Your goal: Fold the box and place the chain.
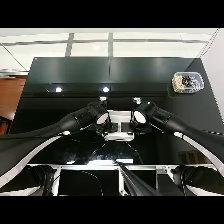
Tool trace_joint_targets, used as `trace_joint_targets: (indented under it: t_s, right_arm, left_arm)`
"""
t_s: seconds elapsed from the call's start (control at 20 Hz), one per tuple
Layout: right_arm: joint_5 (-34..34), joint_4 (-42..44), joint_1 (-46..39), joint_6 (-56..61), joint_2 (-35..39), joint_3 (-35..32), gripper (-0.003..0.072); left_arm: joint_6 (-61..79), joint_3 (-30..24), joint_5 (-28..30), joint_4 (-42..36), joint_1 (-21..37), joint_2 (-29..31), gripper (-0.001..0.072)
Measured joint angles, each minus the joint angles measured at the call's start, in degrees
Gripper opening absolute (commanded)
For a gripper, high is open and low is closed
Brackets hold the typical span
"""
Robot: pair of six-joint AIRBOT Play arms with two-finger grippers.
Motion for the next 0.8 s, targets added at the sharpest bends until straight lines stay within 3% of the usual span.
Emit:
trace_joint_targets:
  t_s: [0.1, 0.3, 0.4, 0.45, 0.5, 0.55, 0.6, 0.8]
  right_arm:
    - [-0.02, 0.13, 0.02, 0.13, -0.28, 0.04, 0.0012]
    - [-0.02, 0.0, 0.0, 0.39, -0.5, 0.17, 0.0018]
    - [0.02, -0.04, 0.02, 0.2, -0.55, 0.2, 0.0257]
    - [0.2, -0.31, 0.0, 0.07, -0.59, 0.24, 0.0255]
    - [0.22, -0.31, 0.0, 0.07, -0.61, 0.35, 0.0202]
    - [0.22, -0.26, 0.0, 0.0, -0.61, 0.48, 0.0091]
    - [0.15, -0.02, 0.0, -0.13, -0.61, 0.72, 0.0054]
    - [0.28, -0.22, 0.0, -0.35, -0.61, 1.51, 0.0012]
  left_arm:
    - [0.02, 0.0, 0.04, -0.11, 0.0, 0.0, 0.003]
    - [-0.09, 0.0, -0.04, -0.09, 0.0, 0.0, 0.003]
    - [0.0, 0.0, -0.13, 0.13, 0.0, 0.0, 0.003]
    - [0.0, 0.0, -0.48, 0.31, 0.0, 0.0, 0.0029]
    - [0.0, 0.0, -0.48, 0.31, 0.0, 0.0, 0.003]
    - [0.0, 0.0, -0.44, 0.28, 0.0, 0.0, 0.003]
    - [0.0, 0.0, -0.13, 0.13, 0.0, 0.0, 0.003]
    - [-0.09, 0.02, 0.0, 0.0, 0.0, 0.02, 0.003]
